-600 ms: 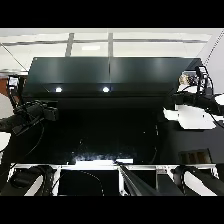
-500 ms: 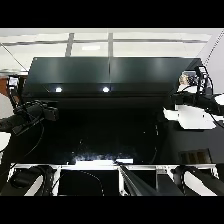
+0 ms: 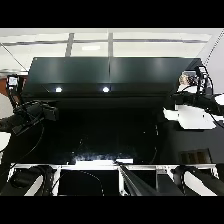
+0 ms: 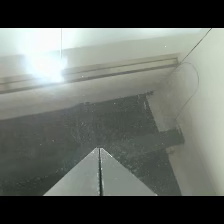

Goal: Fold the box and place the chain.

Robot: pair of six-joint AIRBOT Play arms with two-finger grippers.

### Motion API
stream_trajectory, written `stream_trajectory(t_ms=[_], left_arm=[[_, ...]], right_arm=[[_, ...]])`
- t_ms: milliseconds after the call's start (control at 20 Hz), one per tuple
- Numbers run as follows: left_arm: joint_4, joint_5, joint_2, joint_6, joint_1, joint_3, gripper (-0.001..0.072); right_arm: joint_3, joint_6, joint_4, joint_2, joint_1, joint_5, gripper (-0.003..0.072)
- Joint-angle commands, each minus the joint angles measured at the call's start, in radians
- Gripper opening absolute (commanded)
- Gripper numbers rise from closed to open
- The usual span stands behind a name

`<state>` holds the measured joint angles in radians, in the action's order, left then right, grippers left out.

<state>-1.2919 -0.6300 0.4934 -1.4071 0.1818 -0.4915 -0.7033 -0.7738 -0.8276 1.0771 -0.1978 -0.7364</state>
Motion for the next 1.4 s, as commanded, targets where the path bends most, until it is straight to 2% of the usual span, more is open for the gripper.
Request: stream_trajectory(t_ms=[0, 100, 200, 300, 350, 400, 500, 550, 700, 800, 950, 1050, 1100, 1200, 1250, 1350], left_arm=[[0.002, 0.002, 0.001, 0.000, 0.000, 0.001, 0.0026], [0.002, 0.002, 0.001, 0.000, 0.000, 0.001, 0.0026], [0.002, 0.002, 0.002, 0.000, 0.000, 0.001, 0.0026], [0.002, 0.002, 0.005, 0.000, 0.000, 0.001, 0.0026], [0.002, 0.003, 0.008, 0.000, 0.000, 0.001, 0.0026], [0.002, 0.003, 0.012, 0.000, 0.000, 0.001, 0.0026], [0.002, 0.003, 0.024, 0.000, 0.000, 0.001, 0.0026], [0.002, 0.003, 0.029, 0.000, 0.000, 0.001, 0.0026], [0.002, 0.003, 0.037, 0.000, 0.000, 0.001, 0.0026], [0.002, 0.004, 0.037, 0.000, 0.000, 0.001, 0.0026], [0.002, 0.002, 0.037, 0.000, 0.000, 0.001, 0.0026], [0.002, 0.002, 0.037, 0.000, 0.000, 0.001, 0.0026], [0.002, 0.002, 0.037, 0.000, 0.000, 0.001, 0.0026], [0.002, 0.002, 0.037, 0.000, 0.000, 0.001, 0.0026], [0.002, 0.002, 0.037, 0.000, 0.000, 0.001, 0.0026], [0.002, 0.002, 0.037, 0.000, 0.000, 0.001, 0.0026]], right_arm=[[0.000, 0.000, 0.000, -0.001, 0.000, -0.001, 0.0040], [0.000, 0.000, 0.010, 0.000, 0.001, 0.031, 0.0041], [0.000, 0.000, 0.132, 0.000, 0.001, 0.067, 0.0041], [0.000, 0.000, 0.147, 0.000, 0.000, 0.068, 0.0044], [0.000, -0.001, 0.146, 0.000, 0.000, 0.074, 0.0325], [0.000, -0.006, 0.143, 0.000, 0.000, 0.085, 0.0705], [-0.022, -0.042, 0.111, 0.000, -0.024, 0.126, 0.0704], [-0.045, -0.125, 0.046, 0.000, -0.063, 0.148, 0.0703], [-0.176, -0.406, -0.236, 0.043, -0.311, 0.119, 0.0703], [-0.282, -0.452, -0.275, 0.103, -0.528, 0.024, 0.0703], [-0.388, -0.499, -0.269, 0.193, -0.813, -0.119, 0.0703], [-0.428, -0.386, -0.232, 0.274, -0.945, -0.268, 0.0703], [-0.454, -0.286, -0.152, 0.335, -0.997, -0.375, 0.0703], [-0.506, -0.141, 0.056, 0.462, -1.067, -0.583, 0.0702], [-0.535, -0.133, 0.116, 0.522, -1.083, -0.648, 0.0703], [-0.580, -0.134, 0.120, 0.613, -1.075, -0.742, 0.0702]])
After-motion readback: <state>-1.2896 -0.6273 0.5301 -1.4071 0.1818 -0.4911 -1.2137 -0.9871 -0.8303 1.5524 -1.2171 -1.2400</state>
